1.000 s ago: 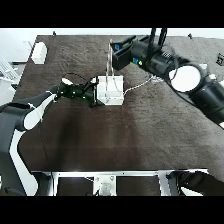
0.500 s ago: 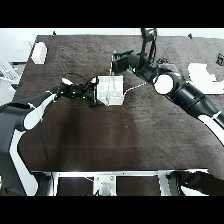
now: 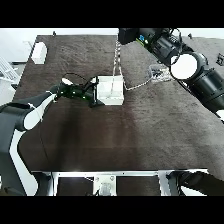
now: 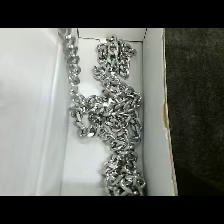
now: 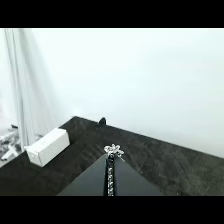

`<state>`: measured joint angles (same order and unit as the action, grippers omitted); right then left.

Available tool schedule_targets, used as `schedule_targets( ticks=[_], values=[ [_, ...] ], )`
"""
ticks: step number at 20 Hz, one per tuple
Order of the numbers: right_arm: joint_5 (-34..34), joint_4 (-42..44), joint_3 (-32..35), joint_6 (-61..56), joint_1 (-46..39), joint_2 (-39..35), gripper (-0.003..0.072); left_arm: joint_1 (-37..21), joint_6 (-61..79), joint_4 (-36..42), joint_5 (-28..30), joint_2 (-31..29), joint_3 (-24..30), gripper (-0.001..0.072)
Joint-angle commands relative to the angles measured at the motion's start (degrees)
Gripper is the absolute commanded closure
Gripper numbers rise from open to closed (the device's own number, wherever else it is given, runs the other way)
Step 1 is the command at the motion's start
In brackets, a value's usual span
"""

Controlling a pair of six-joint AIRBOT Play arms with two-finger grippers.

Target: Fold the box and place the chain.

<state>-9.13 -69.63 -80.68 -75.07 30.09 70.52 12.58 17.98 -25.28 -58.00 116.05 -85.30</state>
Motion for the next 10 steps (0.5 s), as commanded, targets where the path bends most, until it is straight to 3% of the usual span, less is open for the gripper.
schedule_targets(
  ticks=[1, 10],
  values=[
    [-6.01, 0.24, -0.11, 0.07, 0.17, -0.04, 0.0678, -0.04, 0.0, -0.02, 0.09, 0.0, 0.0, 0.0302],
    [-3.3, 1.66, 10.62, -4.74, 0.59, 1.92, 0.0678, -0.04, 0.0, -0.02, 0.09, 0.0, 0.0, 0.0302]
  ],
)
